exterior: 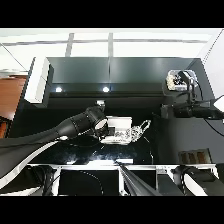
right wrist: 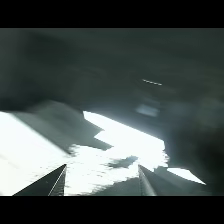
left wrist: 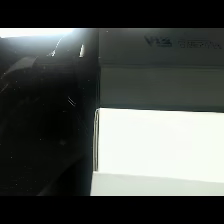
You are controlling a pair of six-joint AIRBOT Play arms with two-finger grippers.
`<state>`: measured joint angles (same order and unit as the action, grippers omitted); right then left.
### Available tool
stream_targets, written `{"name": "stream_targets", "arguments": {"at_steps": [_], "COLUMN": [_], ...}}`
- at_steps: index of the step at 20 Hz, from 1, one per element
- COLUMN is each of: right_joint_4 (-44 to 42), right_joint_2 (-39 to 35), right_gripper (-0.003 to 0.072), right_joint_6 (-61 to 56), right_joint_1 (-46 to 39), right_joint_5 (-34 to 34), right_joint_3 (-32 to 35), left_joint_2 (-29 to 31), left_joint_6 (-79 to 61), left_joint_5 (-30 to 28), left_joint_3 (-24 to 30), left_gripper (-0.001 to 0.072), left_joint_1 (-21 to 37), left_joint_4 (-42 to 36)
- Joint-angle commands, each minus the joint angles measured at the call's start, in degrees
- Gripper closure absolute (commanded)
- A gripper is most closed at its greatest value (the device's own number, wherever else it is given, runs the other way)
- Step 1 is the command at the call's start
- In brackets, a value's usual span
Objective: Fold the box and place the chain.
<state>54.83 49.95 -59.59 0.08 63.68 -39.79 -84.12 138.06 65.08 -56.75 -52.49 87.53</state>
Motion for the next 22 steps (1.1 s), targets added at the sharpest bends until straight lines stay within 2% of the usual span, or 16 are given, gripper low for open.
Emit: {"name": "stream_targets", "arguments": {"at_steps": [1,4,9,10,11,15,18,22], "right_joint_4": [9.16,9.31,9.77,9.75,9.75,8.85,1.95,-2.05], "right_joint_2": [0.22,0.5,1.9,2.4,2.73,3.02,4.74,7.04], "right_gripper": [0.0179,0.0177,0.0176,0.015,-0.0031,-0.0025,-0.0024,-0.0027], "right_joint_6": [8.28,11.72,13.86,16.02,18.27,35.01,48.24,50.64], "right_joint_1": [-2.03,-0.09,4.33,5.51,7.02,13.62,15.34,15.61], "right_joint_5": [-8.31,-14.71,-19.37,-19.3,-19.04,-18.88,-16.13,-15.19], "right_joint_3": [5.4,8.9,8.98,8.98,8.98,9.16,10.21,10.93], "left_joint_2": [0.0,0.0,0.0,0.0,0.0,0.0,0.0,0.0], "left_joint_6": [-0.02,0.0,-0.02,0.0,0.0,0.0,0.0,0.0], "left_joint_5": [-0.04,-0.04,-0.09,-0.07,-0.09,-0.07,-0.07,-0.04], "left_joint_3": [0.02,0.02,0.02,0.02,0.02,0.02,0.02,0.02], "left_gripper": [0.0676,0.0677,0.0676,0.0676,0.0677,0.0676,0.0677,0.0677], "left_joint_1": [0.04,0.04,0.04,0.04,0.04,0.07,0.04,0.04], "left_joint_4": [0.02,0.02,0.04,0.04,0.04,0.04,0.04,0.02]}}
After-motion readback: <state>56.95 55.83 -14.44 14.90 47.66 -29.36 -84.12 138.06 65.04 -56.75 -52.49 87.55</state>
